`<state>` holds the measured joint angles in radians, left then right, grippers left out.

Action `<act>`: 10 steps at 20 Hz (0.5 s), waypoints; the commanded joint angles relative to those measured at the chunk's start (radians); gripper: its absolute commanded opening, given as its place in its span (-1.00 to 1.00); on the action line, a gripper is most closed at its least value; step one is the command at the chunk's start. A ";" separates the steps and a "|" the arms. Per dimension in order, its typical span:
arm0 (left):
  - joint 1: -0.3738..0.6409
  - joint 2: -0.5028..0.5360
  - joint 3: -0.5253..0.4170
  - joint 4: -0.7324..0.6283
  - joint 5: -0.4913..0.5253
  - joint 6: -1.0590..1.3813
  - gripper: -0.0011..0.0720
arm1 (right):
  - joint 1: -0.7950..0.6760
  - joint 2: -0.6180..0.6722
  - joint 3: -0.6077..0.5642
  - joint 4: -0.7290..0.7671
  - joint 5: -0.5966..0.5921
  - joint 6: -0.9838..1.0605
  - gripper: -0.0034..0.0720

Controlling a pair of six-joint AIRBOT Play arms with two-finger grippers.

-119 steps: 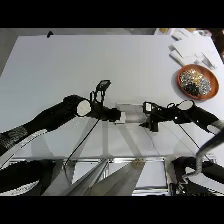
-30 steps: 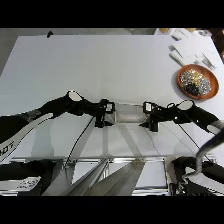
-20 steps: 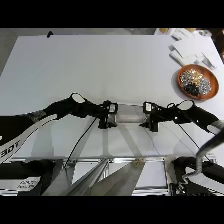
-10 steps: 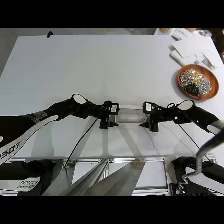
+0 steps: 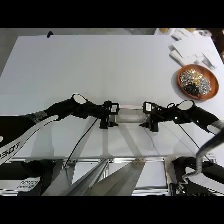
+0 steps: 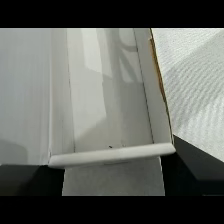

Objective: Fold the box and place the chain.

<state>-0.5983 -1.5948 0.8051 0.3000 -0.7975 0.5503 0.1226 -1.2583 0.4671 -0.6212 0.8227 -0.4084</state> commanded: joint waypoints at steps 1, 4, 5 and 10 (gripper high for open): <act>0.000 -0.001 0.000 0.000 -0.001 0.000 -0.56 | 0.000 0.000 0.000 0.001 0.000 0.000 -0.07; -0.001 -0.001 0.000 0.000 -0.001 0.000 -0.56 | 0.001 0.000 0.000 0.002 0.000 -0.001 -0.07; -0.001 0.000 0.000 0.000 -0.001 0.000 -0.56 | 0.001 0.000 0.000 0.001 -0.003 -0.002 -0.07; 0.000 -0.001 0.000 0.000 -0.002 0.000 -0.56 | 0.001 0.013 0.000 -0.055 0.007 0.098 0.92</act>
